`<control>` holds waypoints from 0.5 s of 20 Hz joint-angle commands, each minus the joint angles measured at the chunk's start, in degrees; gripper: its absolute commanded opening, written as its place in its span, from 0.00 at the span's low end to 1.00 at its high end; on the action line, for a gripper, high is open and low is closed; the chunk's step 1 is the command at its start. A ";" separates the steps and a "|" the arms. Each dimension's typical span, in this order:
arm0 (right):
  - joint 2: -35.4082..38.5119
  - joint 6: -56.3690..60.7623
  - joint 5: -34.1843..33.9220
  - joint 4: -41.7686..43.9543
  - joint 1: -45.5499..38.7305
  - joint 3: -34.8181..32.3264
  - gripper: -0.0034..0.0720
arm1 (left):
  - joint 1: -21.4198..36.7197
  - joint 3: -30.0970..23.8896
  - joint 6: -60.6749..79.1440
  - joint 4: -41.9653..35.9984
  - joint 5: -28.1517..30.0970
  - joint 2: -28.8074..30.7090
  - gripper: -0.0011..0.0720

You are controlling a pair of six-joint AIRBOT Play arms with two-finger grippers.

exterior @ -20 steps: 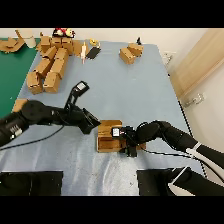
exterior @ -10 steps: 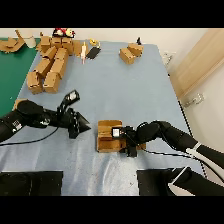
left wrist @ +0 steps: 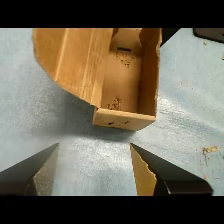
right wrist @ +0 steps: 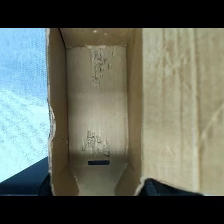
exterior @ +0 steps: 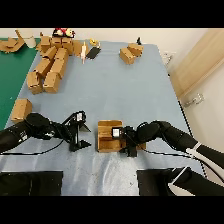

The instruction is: Fold the box.

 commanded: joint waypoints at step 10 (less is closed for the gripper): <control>0.02 0.00 -0.02 -0.02 -0.04 -0.04 0.75 | -6.23 -1.40 0.70 1.84 1.11 -0.15 0.97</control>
